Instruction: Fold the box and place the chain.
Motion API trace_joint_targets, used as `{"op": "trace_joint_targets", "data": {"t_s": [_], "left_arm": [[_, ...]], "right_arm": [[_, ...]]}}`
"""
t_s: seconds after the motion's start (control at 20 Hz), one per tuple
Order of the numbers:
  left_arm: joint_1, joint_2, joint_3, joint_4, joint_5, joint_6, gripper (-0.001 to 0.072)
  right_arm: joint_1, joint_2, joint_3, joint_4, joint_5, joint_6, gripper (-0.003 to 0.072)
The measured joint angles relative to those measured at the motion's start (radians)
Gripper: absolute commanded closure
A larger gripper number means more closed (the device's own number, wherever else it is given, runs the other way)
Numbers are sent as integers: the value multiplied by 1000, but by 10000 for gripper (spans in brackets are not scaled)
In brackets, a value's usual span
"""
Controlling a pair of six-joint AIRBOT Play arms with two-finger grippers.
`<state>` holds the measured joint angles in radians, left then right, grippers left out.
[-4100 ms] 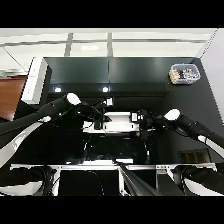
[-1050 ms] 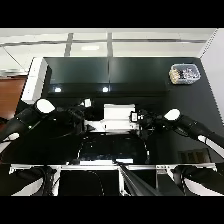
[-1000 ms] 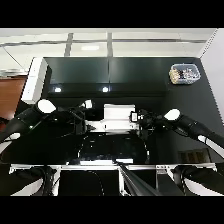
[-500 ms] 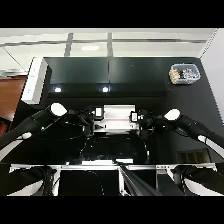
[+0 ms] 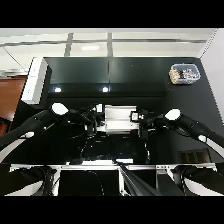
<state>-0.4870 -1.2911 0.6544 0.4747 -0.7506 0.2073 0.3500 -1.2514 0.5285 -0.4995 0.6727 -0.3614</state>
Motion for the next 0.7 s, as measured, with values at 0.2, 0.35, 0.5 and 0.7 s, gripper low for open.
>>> {"op": "trace_joint_targets", "data": {"t_s": [0.2, 0.35, 0.5, 0.7], "left_arm": [[-16, -14, 3, -47, -23, 7, 461], [-19, -14, 11, -42, -20, 6, 472], [-20, -14, 21, -34, -16, 6, 491], [-16, -11, 37, 11, -18, -16, 489]], "right_arm": [[1, -1, 0, 3, -7, -2, 629], [1, -1, 0, 2, -6, -2, 628], [1, -1, 0, 2, -6, -2, 629], [1, -1, 0, 2, -6, -2, 629]]}}
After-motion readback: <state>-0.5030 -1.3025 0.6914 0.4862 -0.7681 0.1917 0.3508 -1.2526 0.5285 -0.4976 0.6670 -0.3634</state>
